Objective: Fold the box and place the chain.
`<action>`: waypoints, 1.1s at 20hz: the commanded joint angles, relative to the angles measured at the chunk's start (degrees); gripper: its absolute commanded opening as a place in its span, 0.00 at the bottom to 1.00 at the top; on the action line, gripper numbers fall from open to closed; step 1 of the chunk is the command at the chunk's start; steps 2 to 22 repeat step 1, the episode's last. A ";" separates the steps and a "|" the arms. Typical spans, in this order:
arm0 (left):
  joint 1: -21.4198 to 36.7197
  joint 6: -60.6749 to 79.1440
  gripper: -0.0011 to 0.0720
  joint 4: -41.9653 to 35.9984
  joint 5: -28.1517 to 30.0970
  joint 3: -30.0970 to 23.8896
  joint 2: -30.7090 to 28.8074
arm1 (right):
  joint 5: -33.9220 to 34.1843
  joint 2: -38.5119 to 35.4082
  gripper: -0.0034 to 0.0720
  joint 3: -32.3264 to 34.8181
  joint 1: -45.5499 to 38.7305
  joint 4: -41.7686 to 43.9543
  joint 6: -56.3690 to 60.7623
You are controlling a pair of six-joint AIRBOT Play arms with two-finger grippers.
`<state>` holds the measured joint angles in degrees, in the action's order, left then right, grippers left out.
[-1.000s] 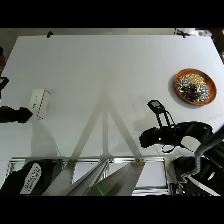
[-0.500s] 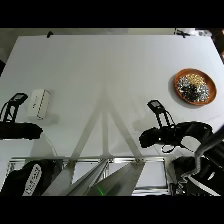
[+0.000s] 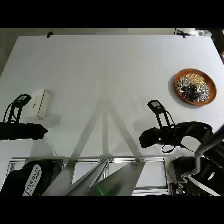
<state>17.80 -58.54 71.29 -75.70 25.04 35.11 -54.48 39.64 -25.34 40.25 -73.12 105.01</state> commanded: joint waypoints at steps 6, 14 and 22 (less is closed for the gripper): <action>-0.04 -0.02 0.37 -0.13 0.50 -0.04 -0.04 | 0.00 0.00 0.16 -0.02 -0.02 0.02 0.00; -0.04 -0.02 0.37 -0.13 0.50 -0.04 -0.04 | 0.00 0.00 0.16 -0.02 -0.02 0.02 0.00; -0.04 -0.02 0.37 -0.13 0.50 -0.04 -0.04 | 0.00 0.00 0.16 -0.02 -0.02 0.02 0.00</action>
